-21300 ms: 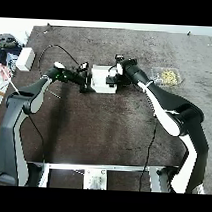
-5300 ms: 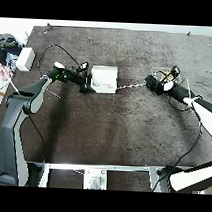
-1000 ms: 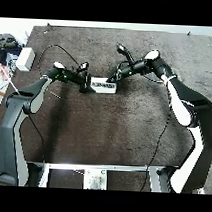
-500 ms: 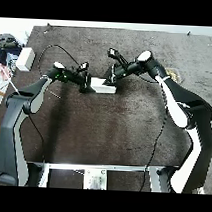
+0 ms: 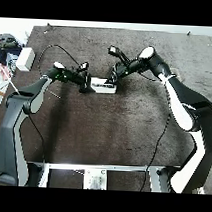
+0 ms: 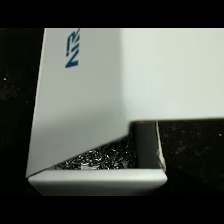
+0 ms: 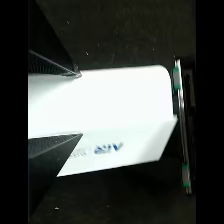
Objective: Fold the box and place the chain.
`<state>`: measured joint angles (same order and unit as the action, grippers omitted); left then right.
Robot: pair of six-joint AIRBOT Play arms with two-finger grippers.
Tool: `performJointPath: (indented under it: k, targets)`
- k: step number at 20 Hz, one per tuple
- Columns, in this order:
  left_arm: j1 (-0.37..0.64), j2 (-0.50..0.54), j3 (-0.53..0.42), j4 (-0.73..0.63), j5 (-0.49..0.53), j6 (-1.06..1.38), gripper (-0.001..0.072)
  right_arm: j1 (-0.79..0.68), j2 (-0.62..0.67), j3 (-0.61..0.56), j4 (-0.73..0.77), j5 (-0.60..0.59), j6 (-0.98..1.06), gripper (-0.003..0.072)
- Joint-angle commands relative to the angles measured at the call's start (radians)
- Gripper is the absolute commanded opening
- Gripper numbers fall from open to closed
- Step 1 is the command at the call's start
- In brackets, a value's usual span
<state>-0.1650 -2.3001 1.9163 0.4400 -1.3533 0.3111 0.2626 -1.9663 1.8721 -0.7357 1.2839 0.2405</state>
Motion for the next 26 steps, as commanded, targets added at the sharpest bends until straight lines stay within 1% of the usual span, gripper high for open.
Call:
performJointPath:
  k: [1, 4, 7, 8, 10, 12, 17, 20, 23, 26]
  targets:
    - [0.000, 0.000, 0.000, 0.000, 0.000, 0.000, 0.0336, -0.007, 0.025, -0.001, -0.019, 0.002, 0.045, 0.0400]
    - [0.000, 0.000, 0.000, 0.000, 0.000, 0.000, 0.0337, -0.001, 0.025, -0.053, -0.001, -0.073, -0.012, 0.0403]
    - [0.000, 0.000, 0.000, 0.000, 0.000, 0.000, 0.0336, 0.002, 0.025, -0.135, 0.083, -0.147, -0.124, 0.0405]
    - [0.000, 0.000, 0.000, 0.000, 0.000, 0.000, 0.0336, 0.002, 0.025, -0.157, 0.106, -0.151, -0.149, 0.0405]
    - [0.000, 0.000, 0.000, 0.000, 0.000, 0.000, 0.0336, 0.003, 0.026, -0.198, 0.135, -0.186, -0.159, 0.0401]
    - [0.000, 0.000, 0.000, 0.000, 0.000, 0.000, 0.0336, 0.010, 0.028, -0.226, 0.142, -0.249, -0.160, 0.0400]
    - [0.000, 0.000, 0.000, 0.000, 0.000, 0.000, 0.0337, 0.043, 0.051, -0.271, 0.142, -0.362, -0.220, 0.0401]
    - [0.000, 0.000, 0.000, 0.000, 0.000, 0.000, 0.0336, 0.043, 0.054, -0.272, 0.138, -0.377, -0.223, 0.0402]
    - [0.000, 0.000, 0.000, 0.000, 0.000, 0.000, 0.0336, 0.041, 0.092, -0.276, 0.134, -0.364, -0.222, 0.0402]
    - [0.000, 0.000, 0.000, 0.000, 0.000, 0.000, 0.0337, 0.041, 0.165, -0.354, 0.135, -0.368, -0.235, 0.0402]
